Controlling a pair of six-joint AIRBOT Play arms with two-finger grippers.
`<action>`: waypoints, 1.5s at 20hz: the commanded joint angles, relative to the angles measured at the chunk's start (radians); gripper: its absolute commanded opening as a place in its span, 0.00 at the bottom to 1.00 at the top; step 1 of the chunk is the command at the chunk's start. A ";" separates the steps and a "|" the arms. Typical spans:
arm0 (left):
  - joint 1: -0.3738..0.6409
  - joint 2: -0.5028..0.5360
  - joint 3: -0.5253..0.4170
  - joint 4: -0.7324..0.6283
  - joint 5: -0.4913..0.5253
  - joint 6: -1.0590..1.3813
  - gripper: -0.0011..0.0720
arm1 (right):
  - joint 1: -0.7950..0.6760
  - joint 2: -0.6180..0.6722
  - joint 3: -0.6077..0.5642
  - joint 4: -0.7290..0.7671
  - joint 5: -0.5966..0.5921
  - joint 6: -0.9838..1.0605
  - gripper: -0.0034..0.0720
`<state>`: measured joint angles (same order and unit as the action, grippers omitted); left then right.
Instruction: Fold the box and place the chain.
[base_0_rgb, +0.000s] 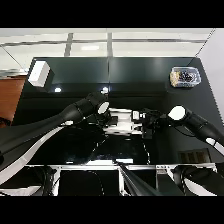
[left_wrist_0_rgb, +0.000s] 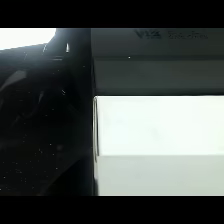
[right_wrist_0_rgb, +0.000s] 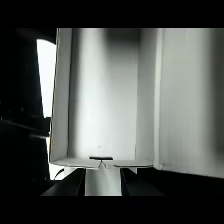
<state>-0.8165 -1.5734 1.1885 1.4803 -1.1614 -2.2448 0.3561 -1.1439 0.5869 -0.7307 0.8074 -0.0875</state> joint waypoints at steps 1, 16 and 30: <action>0.000 0.000 0.001 0.000 0.002 0.000 0.05 | 0.000 -0.017 0.000 0.138 -0.005 0.002 0.36; 0.000 0.000 0.001 0.000 0.002 0.000 0.05 | 0.014 -0.090 0.000 0.229 -0.029 0.006 0.62; 0.002 0.000 0.001 0.000 -0.003 0.001 0.05 | -0.631 0.103 0.036 -0.267 0.213 1.465 0.06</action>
<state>-0.8150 -1.5738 1.1885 1.4776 -1.1629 -2.2436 -0.0620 -1.0542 0.6796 -0.9173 1.0504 1.0565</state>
